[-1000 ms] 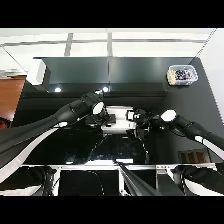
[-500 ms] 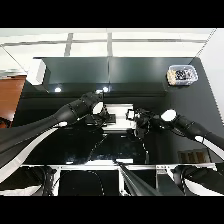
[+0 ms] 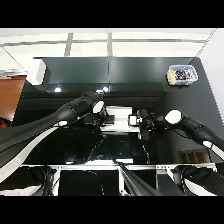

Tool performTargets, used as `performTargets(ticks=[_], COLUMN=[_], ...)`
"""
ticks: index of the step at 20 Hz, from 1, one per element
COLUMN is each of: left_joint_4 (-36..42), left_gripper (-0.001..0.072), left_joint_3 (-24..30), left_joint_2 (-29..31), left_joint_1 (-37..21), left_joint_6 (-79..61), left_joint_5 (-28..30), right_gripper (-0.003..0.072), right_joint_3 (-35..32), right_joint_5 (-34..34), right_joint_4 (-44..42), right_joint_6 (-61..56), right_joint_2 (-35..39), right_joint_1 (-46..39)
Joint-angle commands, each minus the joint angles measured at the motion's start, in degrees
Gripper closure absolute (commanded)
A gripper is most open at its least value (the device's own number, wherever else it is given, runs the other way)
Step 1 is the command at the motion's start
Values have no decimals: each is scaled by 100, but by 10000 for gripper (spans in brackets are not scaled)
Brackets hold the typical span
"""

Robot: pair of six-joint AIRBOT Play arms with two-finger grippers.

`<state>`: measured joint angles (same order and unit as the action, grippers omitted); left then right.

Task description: Fold the box and place the chain.

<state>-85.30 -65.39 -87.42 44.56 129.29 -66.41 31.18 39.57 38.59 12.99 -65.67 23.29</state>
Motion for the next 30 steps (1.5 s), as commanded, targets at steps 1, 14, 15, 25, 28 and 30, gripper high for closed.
performTargets(ticks=[1, 14, 15, 25, 28, 30], left_joint_4=[-52, 48, 50, 74, 74, 74], left_gripper=[687, 681, 681, 682, 682, 682], left_joint_3=[-11, -13, -13, -13, -13, -13], left_joint_2=[-7, -7, -7, -7, -7, -7], left_joint_1=[-2, -2, -2, 2, 2, 2], left_joint_6=[-31, -26, -26, -26, -26, -26], left_joint_5=[-52, -24, -24, -24, -26, -22], right_gripper=[-19, 528, 528, 528, 389, 350], right_joint_3=[0, -7, -7, -7, -7, -7], right_joint_5=[33, 59, 46, 4, -31, -17], right_joint_4=[85, -1637, -1716, -1825, -1805, -1786], right_joint_6=[-17, -758, -761, -839, -984, -1097], right_joint_2=[76, -437, -540, -597, -597, -597], right_joint_1=[2, 4, 4, 4, 4, 4])
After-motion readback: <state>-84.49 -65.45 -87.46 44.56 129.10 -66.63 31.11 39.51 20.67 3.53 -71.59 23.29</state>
